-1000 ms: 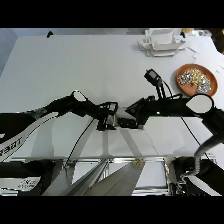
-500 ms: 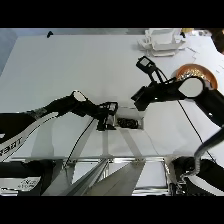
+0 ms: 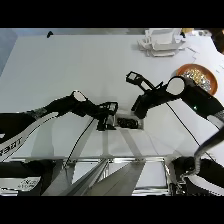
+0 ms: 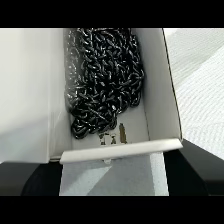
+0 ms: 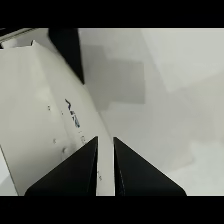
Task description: Fold the box and place the chain.
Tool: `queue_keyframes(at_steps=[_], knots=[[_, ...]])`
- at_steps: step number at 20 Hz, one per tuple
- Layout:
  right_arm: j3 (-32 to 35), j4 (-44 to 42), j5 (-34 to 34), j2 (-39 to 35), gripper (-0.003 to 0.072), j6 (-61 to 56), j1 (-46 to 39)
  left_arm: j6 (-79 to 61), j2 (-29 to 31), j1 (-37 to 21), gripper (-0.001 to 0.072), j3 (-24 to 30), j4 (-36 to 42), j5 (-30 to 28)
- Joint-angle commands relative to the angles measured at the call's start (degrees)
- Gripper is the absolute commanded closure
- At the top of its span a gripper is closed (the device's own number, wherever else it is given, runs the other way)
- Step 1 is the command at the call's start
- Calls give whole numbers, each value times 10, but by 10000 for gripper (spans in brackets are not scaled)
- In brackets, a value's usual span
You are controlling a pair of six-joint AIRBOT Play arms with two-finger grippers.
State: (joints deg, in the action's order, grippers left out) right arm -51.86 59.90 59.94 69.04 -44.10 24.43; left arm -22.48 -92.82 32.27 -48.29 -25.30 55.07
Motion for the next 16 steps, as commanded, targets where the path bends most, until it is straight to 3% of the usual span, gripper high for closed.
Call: queue_keyframes(at_steps=[1, 4, 6, 16], knots=[[21, -2, 8, -19, 564, 61, 23, 0, 0, 0, 627, 0, 0, 0], [68, 2, -24, -76, 550, 72, 28, 0, 0, 0, 627, 0, 0, 0], [90, 15, -36, -103, 459, 73, 28, 0, 0, 0, 627, 0, 0, 0], [104, 25, -6, -146, 455, 70, 28, 0, 0, 0, 627, 0, 0, 0]])
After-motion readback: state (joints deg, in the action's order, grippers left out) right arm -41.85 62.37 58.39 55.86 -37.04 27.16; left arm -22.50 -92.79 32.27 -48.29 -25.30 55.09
